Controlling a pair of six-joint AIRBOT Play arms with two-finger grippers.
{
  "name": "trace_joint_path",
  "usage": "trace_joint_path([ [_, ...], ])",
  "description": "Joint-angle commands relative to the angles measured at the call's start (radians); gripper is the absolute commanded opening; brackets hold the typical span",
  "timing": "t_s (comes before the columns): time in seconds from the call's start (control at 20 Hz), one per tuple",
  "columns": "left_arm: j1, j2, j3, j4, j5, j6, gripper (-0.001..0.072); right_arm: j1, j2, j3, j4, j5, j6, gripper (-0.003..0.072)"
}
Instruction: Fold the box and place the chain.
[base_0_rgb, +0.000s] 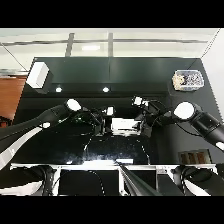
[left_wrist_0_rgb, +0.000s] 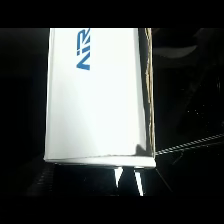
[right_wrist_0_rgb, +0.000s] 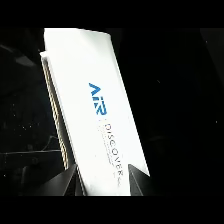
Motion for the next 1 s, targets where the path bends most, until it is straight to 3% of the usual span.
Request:
trace_joint_path([
  [0.0, 0.000, -0.001, 0.000, 0.000, 0.002, 0.001, 0.0467, 0.010, 0.000, 0.000, -0.001, -0.003, 0.035, 0.0388],
  [0.95, 0.000, -0.001, 0.000, 0.000, 0.002, 0.001, 0.0467, 0.017, -0.006, -0.008, -0.033, 0.006, 0.074, 0.0388],
])
